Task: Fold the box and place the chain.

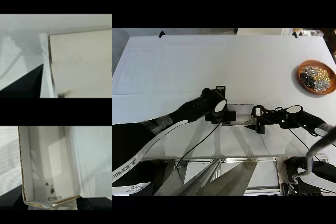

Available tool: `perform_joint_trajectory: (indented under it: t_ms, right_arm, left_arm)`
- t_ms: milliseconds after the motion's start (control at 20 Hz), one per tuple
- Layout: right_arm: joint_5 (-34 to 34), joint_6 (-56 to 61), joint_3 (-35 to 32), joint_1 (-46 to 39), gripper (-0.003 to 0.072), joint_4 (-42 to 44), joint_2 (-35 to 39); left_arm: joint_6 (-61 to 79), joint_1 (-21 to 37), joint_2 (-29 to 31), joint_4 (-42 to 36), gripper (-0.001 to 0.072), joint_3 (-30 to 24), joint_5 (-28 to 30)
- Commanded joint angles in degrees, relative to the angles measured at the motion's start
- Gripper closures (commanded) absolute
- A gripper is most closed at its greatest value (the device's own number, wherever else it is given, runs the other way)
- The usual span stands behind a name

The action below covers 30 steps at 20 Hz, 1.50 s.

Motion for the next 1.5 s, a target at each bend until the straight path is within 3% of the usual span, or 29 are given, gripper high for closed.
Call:
perform_joint_trajectory:
  t_ms: [0, 250, 300, 400, 450, 600, 700, 850, 1050, 1250, 1450]
  right_arm:
    - [0.0, 0.0, 0.0, 0.0, 0.0329, 0.0, 0.0]
    - [0.0, 0.0, 0.0, 0.0, 0.0329, 0.0, 0.0]
    - [0.0, 0.0, 0.0, 0.0, 0.0329, 0.0, 0.0]
    - [0.0, 0.0, 0.0, 0.0, 0.0329, 0.0, 0.0]
    - [0.0, 0.0, 0.0, 0.0, 0.0329, 0.0, 0.0]
    - [0.0, 0.0, 0.0, 0.0, 0.0329, 0.0, 0.0]
    - [0.0, 0.0, 0.0, 0.0, 0.0329, 0.0, 0.0]
    - [0.0, 0.0, 0.0, 0.0, 0.0329, 0.0, 0.0]
    - [0.0, 0.0, 0.0, 0.0, 0.0329, 0.0, 0.0]
    - [0.0, 0.0, 0.0, 0.0, 0.0329, 0.0, 0.0]
    - [0.0, 0.0, 0.0, 0.0, 0.0329, 0.0, 0.0]
  left_arm:
    - [6.3, 0.9, 3.8, -0.3, 0.0294, 0.1, 0.2]
    - [22.4, 2.6, 11.5, -1.5, 0.0292, -0.2, -7.0]
    - [27.3, 3.1, 13.5, -1.5, 0.0244, -1.0, -8.2]
    - [42.9, 4.0, 19.2, -2.1, 0.0021, -5.0, -8.4]
    - [53.4, 4.4, 22.6, -2.8, 0.0013, -8.3, -8.3]
    - [85.5, 8.6, 33.4, -9.4, 0.0013, -22.8, 1.0]
    - [108.8, 14.4, 37.0, -20.1, 0.0013, -30.7, 9.7]
    - [132.4, 22.0, 33.7, -34.6, 0.0013, -34.2, 12.6]
    - [144.5, 24.5, 21.6, -46.9, 0.0013, -34.1, 13.3]
    - [150.6, 24.2, 10.6, -53.7, 0.0013, -32.7, 15.2]
    - [151.2, 23.3, 6.6, -54.1, 0.0013, -28.7, 15.0]
